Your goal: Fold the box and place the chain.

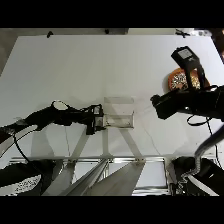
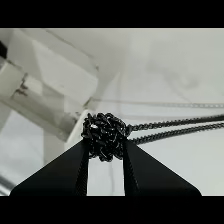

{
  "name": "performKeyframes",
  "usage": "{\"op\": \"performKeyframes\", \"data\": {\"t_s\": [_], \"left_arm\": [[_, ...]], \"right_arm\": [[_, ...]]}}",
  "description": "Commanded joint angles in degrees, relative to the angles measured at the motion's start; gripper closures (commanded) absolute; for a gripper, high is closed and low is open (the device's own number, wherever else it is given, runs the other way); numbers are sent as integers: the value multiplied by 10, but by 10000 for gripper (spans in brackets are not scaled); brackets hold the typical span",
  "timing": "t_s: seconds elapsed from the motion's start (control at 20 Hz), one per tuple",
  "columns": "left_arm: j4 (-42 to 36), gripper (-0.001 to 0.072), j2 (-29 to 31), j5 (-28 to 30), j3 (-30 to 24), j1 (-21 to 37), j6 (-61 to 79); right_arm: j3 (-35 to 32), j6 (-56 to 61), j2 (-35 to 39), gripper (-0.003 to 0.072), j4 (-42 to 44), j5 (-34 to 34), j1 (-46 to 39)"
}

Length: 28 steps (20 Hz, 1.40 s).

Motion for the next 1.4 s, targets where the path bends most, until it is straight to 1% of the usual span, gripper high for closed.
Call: {"op": "performKeyframes", "data": {"t_s": [0.0,0.15,0.3,0.5,0.7,0.8,1.05,1.2,1.35], "left_arm": [[0,440,0,0,0,0,0],[0,440,0,0,0,0,0],[0,440,0,0,0,0,0],[0,440,0,0,0,0,0],[0,440,0,0,0,0,0],[0,440,0,0,0,0,0],[0,440,0,0,0,0,0],[0,440,0,0,0,0,0],[0,440,0,0,0,0,0]], "right_arm": [[-3,55,4,679,-37,6,73],[-4,93,4,679,-70,9,117],[-14,114,4,679,-73,10,143],[-58,143,4,679,-86,8,173],[-96,161,4,679,-80,-12,184],[-114,161,3,679,-68,-43,184],[-157,174,-13,679,-24,-151,192],[-161,174,-50,678,2,-208,223],[-161,174,-105,678,19,-307,230]]}}
